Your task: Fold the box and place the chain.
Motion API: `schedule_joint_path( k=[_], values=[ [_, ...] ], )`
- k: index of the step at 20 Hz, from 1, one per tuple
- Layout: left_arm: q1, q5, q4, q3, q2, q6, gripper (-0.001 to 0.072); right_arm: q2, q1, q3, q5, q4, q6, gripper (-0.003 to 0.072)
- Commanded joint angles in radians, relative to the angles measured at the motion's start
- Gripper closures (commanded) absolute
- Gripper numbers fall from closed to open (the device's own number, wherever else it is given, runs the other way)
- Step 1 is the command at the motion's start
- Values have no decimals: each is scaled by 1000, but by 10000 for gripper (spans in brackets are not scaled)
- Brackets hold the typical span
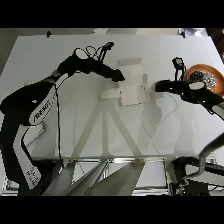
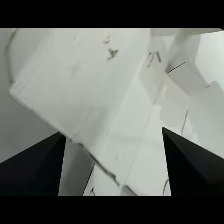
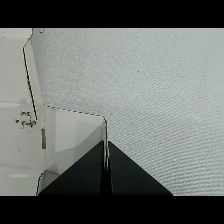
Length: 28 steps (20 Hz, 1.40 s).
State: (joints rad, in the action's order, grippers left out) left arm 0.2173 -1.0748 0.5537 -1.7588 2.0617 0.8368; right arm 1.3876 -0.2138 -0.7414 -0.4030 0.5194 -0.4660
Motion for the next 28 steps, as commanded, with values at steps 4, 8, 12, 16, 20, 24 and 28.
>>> schedule_joint_path(
  k=[4,8,12,16,20,24,28],
  values=[
    [24,-35,-3,-1,32,-114,223,0,0,0,0,0,0,674],
    [26,-4,-19,-1,32,-177,596,1,0,0,0,0,0,674],
    [27,-8,-18,-1,32,-185,699,0,0,0,0,0,0,674],
    [27,-19,-19,-1,30,-185,699,1,0,0,0,0,0,674],
    [29,-23,-19,-1,30,-185,699,0,0,0,0,0,0,674],
    [34,-22,-22,-1,30,-185,700,0,0,0,0,0,0,674],
    [35,-21,-22,-1,30,-185,701,0,0,0,0,0,0,674]
  ],
)
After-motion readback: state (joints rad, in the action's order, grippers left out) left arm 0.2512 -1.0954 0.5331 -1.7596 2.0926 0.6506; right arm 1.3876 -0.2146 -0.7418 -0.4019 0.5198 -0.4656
